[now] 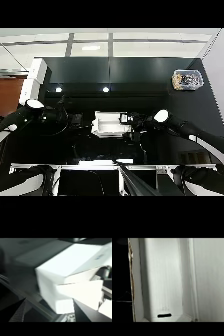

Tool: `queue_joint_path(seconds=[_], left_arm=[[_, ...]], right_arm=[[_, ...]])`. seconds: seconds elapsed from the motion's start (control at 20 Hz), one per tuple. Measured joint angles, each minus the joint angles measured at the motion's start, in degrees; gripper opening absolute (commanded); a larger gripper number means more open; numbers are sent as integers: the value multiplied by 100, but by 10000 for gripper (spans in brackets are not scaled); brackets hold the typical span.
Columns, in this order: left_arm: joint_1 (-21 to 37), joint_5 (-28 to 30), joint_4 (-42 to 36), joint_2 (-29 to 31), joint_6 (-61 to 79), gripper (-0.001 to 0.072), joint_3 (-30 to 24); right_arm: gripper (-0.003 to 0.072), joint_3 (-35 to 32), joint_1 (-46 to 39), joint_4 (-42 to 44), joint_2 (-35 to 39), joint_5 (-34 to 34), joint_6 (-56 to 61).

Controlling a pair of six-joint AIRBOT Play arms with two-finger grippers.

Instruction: Fold the box and place the chain.

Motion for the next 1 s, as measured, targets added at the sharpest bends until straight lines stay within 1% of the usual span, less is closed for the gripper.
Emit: queue_joint_path(seconds=[0.15,0.25,0.4,0.55,0.8,1.0], left_arm=[[-420,26,107,-7,-282,613,256],[-778,103,321,-7,-562,501,492],[-1222,125,605,-7,-968,499,837],[-1506,146,831,-7,-1434,499,1051],[-1779,149,1381,-7,-2317,499,1167],[-1871,177,1786,-7,-2691,499,1200]], right_arm=[[97,0,0,2,0,0,0],[97,2,-2,2,0,0,0],[97,2,0,2,0,-7,0],[97,0,-2,-2,4,0,-4],[98,0,-2,15,0,-20,0],[97,0,-2,15,0,-28,9]])
